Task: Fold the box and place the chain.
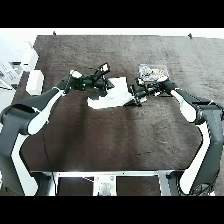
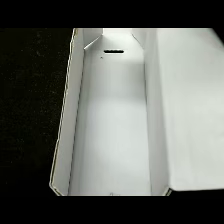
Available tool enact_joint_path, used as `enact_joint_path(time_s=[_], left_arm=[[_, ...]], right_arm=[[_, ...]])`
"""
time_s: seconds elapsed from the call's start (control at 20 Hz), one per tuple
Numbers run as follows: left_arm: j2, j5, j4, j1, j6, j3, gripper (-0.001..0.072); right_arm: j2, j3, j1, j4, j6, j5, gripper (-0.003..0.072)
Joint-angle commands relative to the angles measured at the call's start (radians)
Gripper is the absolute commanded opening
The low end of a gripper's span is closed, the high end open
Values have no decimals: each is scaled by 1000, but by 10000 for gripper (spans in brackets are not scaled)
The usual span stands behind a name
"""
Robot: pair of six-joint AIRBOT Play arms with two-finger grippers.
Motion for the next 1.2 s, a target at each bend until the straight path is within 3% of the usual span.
enact_joint_path(time_s=[0.0,0.05,0.25,0.5,0.95,1.15], left_arm=[[26,-185,47,23,11,48,242],[42,-229,65,35,1,48,512],[124,-447,121,112,-45,50,521],[155,-521,469,143,-303,49,522],[150,-247,679,19,-443,-56,522],[145,-178,689,-14,-451,-70,522]], right_arm=[[0,0,0,1,2,0,549],[0,0,0,1,2,0,549],[0,0,0,1,2,0,549],[0,0,0,1,2,0,549],[0,0,0,1,2,0,549],[0,0,0,1,2,0,549]])
